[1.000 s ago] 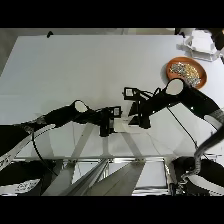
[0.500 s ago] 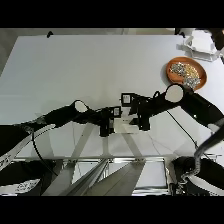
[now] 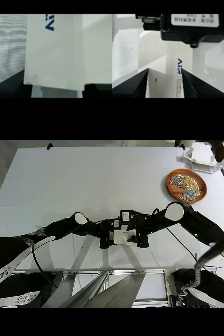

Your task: Fold the box and place the chain.

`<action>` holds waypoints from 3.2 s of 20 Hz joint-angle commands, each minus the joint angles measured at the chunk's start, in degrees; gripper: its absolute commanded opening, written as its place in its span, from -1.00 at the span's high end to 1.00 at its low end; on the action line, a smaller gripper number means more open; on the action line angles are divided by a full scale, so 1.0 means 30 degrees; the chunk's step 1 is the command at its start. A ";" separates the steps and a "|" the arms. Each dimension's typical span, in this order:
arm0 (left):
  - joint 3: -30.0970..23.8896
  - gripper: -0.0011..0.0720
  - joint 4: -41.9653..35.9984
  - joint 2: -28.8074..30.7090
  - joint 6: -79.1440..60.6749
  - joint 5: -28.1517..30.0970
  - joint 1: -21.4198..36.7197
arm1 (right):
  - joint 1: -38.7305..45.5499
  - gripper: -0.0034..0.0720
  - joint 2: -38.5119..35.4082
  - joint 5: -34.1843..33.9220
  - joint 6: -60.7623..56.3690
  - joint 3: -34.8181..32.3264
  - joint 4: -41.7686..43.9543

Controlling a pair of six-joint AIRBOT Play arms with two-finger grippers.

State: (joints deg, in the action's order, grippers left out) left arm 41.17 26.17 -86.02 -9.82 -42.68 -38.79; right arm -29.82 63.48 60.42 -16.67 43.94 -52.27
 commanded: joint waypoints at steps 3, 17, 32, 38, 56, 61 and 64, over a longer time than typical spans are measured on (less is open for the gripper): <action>0.0007 -0.22 0.0007 0.0007 -0.0007 0.0000 0.0000 | -0.0036 -0.26 -0.0029 -0.0845 -0.0007 -0.0648 -0.0189; 0.0007 -0.22 0.0007 0.0007 -0.0007 0.0000 0.0000 | -0.0554 0.19 -0.0036 -0.1297 0.0007 -0.0699 -0.0153; 0.0007 -0.22 0.0007 0.0007 -0.0007 0.0000 0.0000 | -0.0554 0.32 -0.0605 -0.2514 -0.1013 -0.0699 -0.1151; 0.0007 -0.22 0.0007 0.0007 -0.0007 0.0000 0.0000 | -0.0554 0.32 -0.0605 -0.3002 -0.1013 -0.1042 -0.1581; 0.0007 -0.22 0.0007 0.0007 -0.0007 0.0000 0.0000 | -0.0554 0.00 -0.0925 -0.3053 -0.0998 -0.1960 -0.0437; 0.0007 -0.22 0.0007 0.0007 -0.0007 0.0000 0.0000 | -0.0554 0.00 -0.2273 -0.4707 -0.0998 -0.1960 -0.0430; 0.0007 -0.22 0.0007 0.0007 -0.0007 0.0000 0.0000 | -0.0554 0.00 -0.3075 -0.4459 -0.1005 -0.1960 0.0022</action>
State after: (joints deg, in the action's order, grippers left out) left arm 41.17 26.15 -86.02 -9.85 -42.70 -38.79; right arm -31.44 56.34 47.35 -19.68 38.09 -53.41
